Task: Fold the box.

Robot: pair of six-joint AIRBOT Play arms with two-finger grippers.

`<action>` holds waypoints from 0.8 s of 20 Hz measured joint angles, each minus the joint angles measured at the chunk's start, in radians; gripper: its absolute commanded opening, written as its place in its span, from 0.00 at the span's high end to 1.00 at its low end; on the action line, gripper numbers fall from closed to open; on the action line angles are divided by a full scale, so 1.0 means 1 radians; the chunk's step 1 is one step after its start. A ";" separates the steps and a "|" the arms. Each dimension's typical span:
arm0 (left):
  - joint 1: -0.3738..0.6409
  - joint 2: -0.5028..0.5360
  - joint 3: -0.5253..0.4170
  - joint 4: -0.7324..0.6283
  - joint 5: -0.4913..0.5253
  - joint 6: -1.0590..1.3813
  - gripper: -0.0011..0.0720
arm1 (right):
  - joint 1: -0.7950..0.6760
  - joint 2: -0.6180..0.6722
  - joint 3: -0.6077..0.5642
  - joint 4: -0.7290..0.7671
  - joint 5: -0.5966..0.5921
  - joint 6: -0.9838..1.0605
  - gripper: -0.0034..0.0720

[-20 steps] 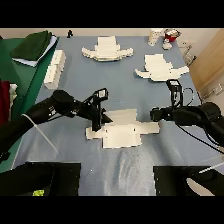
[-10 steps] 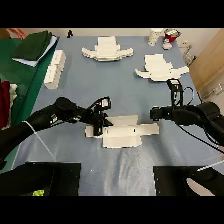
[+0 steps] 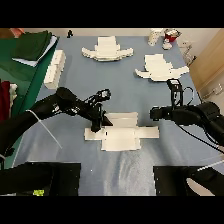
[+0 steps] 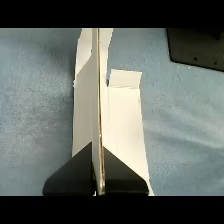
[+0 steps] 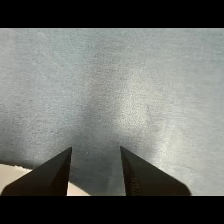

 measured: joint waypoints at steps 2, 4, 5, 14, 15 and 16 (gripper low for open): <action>0.000 -0.027 0.007 0.000 -0.013 -0.005 0.97 | 0.000 0.000 0.000 0.000 0.000 0.000 0.32; 0.002 -0.050 0.013 0.000 -0.017 -0.008 0.97 | 0.000 0.000 0.000 0.000 0.000 0.000 0.32; 0.002 -0.059 0.015 0.000 -0.018 -0.009 0.97 | 0.000 0.000 0.000 0.000 0.000 0.000 0.32; 0.002 -0.084 0.020 0.002 -0.017 -0.047 0.97 | 0.000 0.000 0.000 0.013 0.000 0.000 0.32; 0.002 -0.084 0.020 0.002 -0.023 -0.053 0.97 | 0.000 0.000 0.000 0.015 0.000 0.000 0.33; 0.002 -0.084 0.020 0.003 -0.034 -0.054 0.97 | 0.000 0.000 0.000 0.017 0.000 0.000 0.39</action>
